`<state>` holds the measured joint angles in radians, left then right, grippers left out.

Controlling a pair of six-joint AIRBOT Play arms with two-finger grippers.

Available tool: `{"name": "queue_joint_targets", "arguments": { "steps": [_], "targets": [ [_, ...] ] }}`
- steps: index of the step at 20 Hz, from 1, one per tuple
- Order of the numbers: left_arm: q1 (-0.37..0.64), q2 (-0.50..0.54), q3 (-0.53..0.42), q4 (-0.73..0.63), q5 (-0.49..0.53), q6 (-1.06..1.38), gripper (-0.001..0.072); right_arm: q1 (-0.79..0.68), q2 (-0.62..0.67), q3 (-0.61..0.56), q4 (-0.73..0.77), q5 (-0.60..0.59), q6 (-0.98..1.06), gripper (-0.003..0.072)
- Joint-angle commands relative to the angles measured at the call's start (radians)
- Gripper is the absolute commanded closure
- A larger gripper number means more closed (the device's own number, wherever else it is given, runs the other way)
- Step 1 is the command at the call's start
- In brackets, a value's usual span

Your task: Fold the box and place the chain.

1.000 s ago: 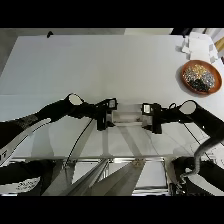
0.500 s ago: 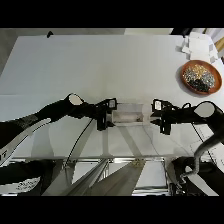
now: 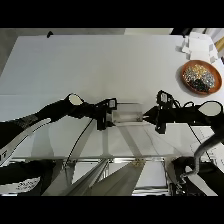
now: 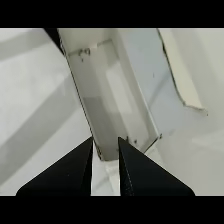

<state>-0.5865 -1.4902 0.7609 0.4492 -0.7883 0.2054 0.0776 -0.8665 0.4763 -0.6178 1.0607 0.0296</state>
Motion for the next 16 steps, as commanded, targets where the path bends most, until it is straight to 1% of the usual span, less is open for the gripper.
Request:
{"name": "queue_joint_targets", "arguments": {
  "steps": [1, 2, 3, 4, 6, 7, 8, 9, 16],
  "targets": [
    [-0.001, 0.0, 0.0, 0.001, 0.008, 0.0, 0.0578, -0.001, 0.001, 0.001, 0.066, -0.027, 0.0, 0.0536],
    [0.0, 0.0, 0.0, 0.002, 0.011, 0.0, 0.0579, -0.001, 0.001, 0.001, 0.075, -0.034, 0.0, 0.0536],
    [0.0, 0.002, 0.0, 0.015, 0.019, 0.001, 0.0599, -0.001, 0.001, 0.001, 0.084, -0.037, -0.001, 0.0536],
    [0.0, 0.006, 0.0, 0.045, 0.031, 0.005, 0.0699, -0.001, 0.001, 0.001, 0.094, -0.037, -0.001, 0.0536],
    [-0.001, 0.022, 0.0, 0.1, 0.061, 0.019, 0.07, 0.0, 0.001, 0.001, 0.122, -0.036, -0.001, 0.0537],
    [-0.001, 0.027, 0.0, 0.102, 0.068, 0.019, 0.07, 0.0, 0.001, 0.001, 0.137, -0.037, -0.001, 0.0551],
    [-0.001, 0.028, 0.0, 0.102, 0.067, 0.019, 0.07, 0.0, 0.001, 0.001, 0.151, -0.036, -0.001, 0.0635],
    [-0.001, 0.027, 0.0, 0.102, 0.067, 0.019, 0.07, 0.0, 0.001, 0.001, 0.161, -0.037, -0.002, 0.067],
    [-0.001, 0.002, 0.0, 0.102, 0.074, 0.018, 0.0697, 0.0, -0.017, 0.001, 0.166, -0.045, 0.002, 0.067]
  ]
}}
